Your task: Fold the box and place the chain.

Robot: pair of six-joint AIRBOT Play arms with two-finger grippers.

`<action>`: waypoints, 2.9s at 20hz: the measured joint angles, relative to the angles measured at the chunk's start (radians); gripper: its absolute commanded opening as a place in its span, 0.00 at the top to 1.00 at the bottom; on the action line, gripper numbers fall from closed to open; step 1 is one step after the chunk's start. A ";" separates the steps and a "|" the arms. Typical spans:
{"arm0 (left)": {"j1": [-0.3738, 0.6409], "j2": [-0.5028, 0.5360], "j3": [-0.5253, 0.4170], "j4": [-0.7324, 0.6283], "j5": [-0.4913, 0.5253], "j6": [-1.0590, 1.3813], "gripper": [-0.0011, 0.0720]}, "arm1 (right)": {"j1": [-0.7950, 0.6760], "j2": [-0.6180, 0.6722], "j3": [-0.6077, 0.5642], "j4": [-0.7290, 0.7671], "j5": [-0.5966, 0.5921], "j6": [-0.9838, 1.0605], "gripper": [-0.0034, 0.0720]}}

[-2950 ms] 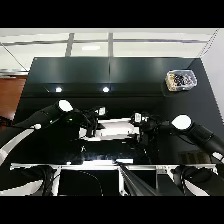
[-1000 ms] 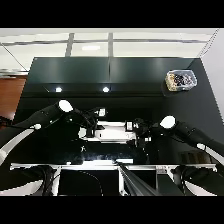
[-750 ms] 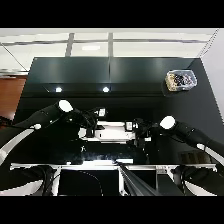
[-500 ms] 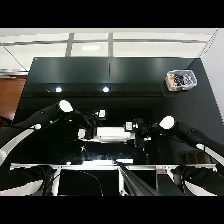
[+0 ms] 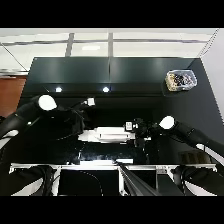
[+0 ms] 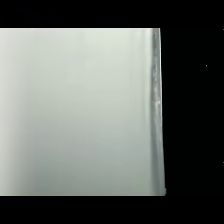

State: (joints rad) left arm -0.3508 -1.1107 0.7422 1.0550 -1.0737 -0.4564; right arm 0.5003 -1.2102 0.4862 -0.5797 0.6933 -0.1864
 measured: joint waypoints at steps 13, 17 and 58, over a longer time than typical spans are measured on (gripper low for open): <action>-0.173 0.074 -0.246 -0.690 0.200 -0.098 0.94 | 0.000 0.000 0.000 -0.001 0.000 0.000 0.31; -0.193 0.049 -0.260 -0.845 0.454 0.011 0.94 | 0.000 0.000 0.000 -0.001 0.000 0.000 0.31; -0.105 0.022 -0.233 -0.261 0.245 0.390 0.06 | 0.000 0.000 0.000 -0.001 0.001 -0.001 0.31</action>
State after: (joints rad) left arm -0.4561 -1.0885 0.5091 0.7937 -0.8288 -0.0666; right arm 0.5003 -1.2102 0.4862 -0.5808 0.6941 -0.1871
